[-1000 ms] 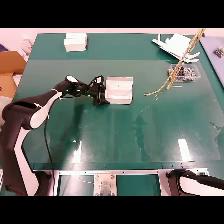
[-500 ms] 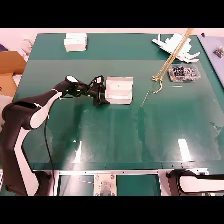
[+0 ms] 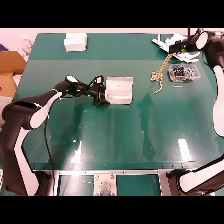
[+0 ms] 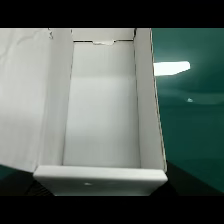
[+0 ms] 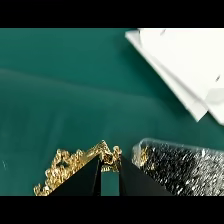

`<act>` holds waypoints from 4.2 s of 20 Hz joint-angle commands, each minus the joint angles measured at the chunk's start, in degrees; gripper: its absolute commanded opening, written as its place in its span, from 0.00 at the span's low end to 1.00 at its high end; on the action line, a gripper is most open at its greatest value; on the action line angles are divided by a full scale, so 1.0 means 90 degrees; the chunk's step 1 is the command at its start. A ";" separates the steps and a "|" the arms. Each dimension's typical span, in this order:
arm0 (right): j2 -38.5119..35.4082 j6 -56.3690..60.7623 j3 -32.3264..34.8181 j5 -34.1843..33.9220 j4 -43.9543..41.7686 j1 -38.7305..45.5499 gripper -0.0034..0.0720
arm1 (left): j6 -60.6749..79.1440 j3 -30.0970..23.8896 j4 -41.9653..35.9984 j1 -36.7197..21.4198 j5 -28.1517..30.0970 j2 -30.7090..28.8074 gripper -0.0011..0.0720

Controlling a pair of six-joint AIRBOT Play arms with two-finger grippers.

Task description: Fold the box and place the chain.

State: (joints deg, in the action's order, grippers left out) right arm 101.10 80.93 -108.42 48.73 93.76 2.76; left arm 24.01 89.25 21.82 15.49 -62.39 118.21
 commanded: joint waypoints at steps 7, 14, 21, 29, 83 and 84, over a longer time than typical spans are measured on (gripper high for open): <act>-0.0170 0.0012 -0.0002 0.1729 0.0007 0.0214 0.68 | 0.0000 0.0002 0.0000 -0.0007 0.0000 0.0000 0.51; -0.0364 0.0675 0.0223 0.3184 -0.0379 0.0136 0.68 | 0.0000 0.0002 0.0000 -0.0007 0.0000 0.0000 0.51; -0.0250 0.1175 0.1387 0.1868 -0.0964 0.0138 0.63 | 0.0000 0.0002 0.0000 -0.0007 0.0000 0.0000 0.51; 0.0471 0.1178 0.1426 0.1651 -0.1030 0.0143 0.61 | 0.0000 0.0005 0.0000 -0.0007 0.0000 0.0000 0.51; -0.3934 0.0622 0.1379 0.1853 -0.1362 -0.1921 0.06 | 0.0002 0.0002 0.0000 -0.0007 0.0000 0.0000 0.51; -0.3946 0.0619 0.1309 0.1829 -0.1358 -0.2098 0.06 | 0.0000 0.0002 0.0000 -0.0007 0.0000 0.0000 0.51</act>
State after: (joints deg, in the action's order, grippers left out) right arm 67.13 86.50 -96.01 66.04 81.58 -12.29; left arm 24.01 89.25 21.82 15.49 -62.41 118.21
